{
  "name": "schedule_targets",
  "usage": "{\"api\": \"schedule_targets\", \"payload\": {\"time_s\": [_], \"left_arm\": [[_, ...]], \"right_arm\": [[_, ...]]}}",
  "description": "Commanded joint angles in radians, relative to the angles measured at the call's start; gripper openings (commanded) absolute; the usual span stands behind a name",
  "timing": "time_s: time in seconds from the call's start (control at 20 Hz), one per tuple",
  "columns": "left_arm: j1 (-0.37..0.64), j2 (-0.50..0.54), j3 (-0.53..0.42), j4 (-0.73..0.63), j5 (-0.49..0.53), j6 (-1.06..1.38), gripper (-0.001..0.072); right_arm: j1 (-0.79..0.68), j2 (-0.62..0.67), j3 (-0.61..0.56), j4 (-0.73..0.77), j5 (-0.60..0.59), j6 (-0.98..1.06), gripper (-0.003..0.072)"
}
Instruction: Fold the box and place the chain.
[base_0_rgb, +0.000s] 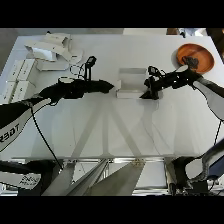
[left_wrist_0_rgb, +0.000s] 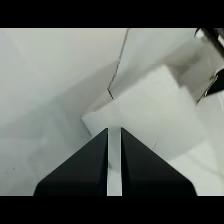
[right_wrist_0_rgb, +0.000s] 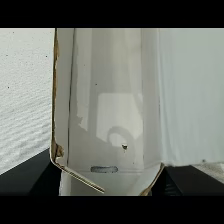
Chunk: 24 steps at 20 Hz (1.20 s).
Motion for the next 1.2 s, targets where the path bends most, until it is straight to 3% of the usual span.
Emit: {"api": "schedule_targets", "payload": {"time_s": [0.0, 0.1, 0.2, 0.35, 0.4, 0.55, 1.05, 1.15], "left_arm": [[-0.002, -0.001, 0.000, -0.008, 0.018, -0.029, 0.0111], [-0.009, -0.001, 0.000, 0.121, 0.017, -0.037, 0.0292], [-0.009, -0.002, 0.000, 0.148, -0.001, -0.039, 0.0296], [-0.010, -0.002, 0.000, 0.058, -0.024, -0.040, 0.0300], [-0.011, -0.002, 0.000, 0.044, -0.023, -0.042, 0.0346], [-0.020, -0.002, 0.001, 0.059, -0.018, -0.116, 0.0359], [-0.077, -0.003, 0.057, 0.094, 0.081, -0.192, 0.0357], [-0.095, -0.003, 0.081, 0.164, 0.123, -0.201, 0.0356]], "right_arm": [[-0.001, 0.000, 0.000, 0.000, 0.000, 0.000, 0.0439], [-0.001, 0.000, 0.000, 0.000, 0.000, 0.000, 0.0439], [-0.001, 0.000, 0.000, 0.000, 0.000, 0.000, 0.0439], [-0.001, 0.000, 0.000, 0.000, 0.000, 0.000, 0.0439], [-0.001, 0.000, 0.000, 0.000, 0.000, 0.000, 0.0439], [-0.001, 0.000, 0.000, 0.000, 0.000, 0.000, 0.0439], [-0.001, 0.000, 0.000, 0.000, 0.000, 0.000, 0.0439], [-0.001, 0.000, 0.000, 0.000, 0.000, 0.000, 0.0439]]}}
